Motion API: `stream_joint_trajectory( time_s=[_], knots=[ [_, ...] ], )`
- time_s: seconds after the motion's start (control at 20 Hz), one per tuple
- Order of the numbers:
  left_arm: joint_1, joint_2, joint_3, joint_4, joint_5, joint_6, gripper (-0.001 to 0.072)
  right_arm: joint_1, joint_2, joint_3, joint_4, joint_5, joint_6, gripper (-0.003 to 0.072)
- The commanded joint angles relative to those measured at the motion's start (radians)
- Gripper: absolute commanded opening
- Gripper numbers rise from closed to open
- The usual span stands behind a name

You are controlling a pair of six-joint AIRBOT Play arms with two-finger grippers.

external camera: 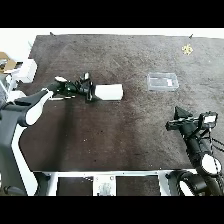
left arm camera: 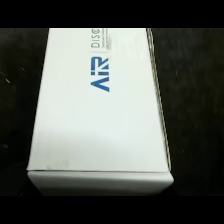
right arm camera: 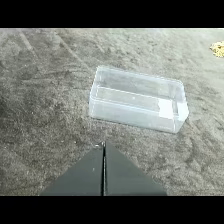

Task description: Fold the box and place the chain.

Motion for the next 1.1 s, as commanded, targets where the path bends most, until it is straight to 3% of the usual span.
stream_joint_trajectory(
  time_s=[0.0,0.15,0.25,0.35,0.45,0.75,0.9,1.05],
  knots=[
    [0.038,0.119,0.001,-0.12,0.017,-0.075,0.0009,0.0,0.003,-0.002,0.0,-0.001,0.001,0.0002],
    [0.103,0.278,0.0,-0.122,0.228,-0.255,0.0009,0.0,0.003,-0.003,0.0,-0.001,0.001,0.0002],
    [0.157,0.369,0.0,-0.108,0.464,-0.427,0.0009,0.0,0.003,-0.003,0.0,-0.001,0.001,0.0002],
    [0.209,0.415,0.0,-0.1,0.671,-0.578,0.0009,0.0,0.003,-0.003,0.0,-0.001,0.001,0.0003],
    [0.256,0.42,-0.001,-0.033,0.796,-0.702,0.0009,0.0,0.001,-0.004,0.0,-0.001,0.001,0.0002],
    [0.294,0.338,-0.003,0.591,0.807,-1.211,0.0009,0.0,0.001,-0.03,0.0,-0.001,0.001,0.0003],
    [0.308,0.283,-0.003,0.737,0.802,-1.378,0.0009,0.0,0.001,-0.058,0.0,-0.001,0.002,0.0002],
    [0.345,0.234,-0.003,0.76,0.778,-1.485,0.0009,0.0,0.001,-0.066,0.001,-0.001,0.002,0.0003]
  ],
)
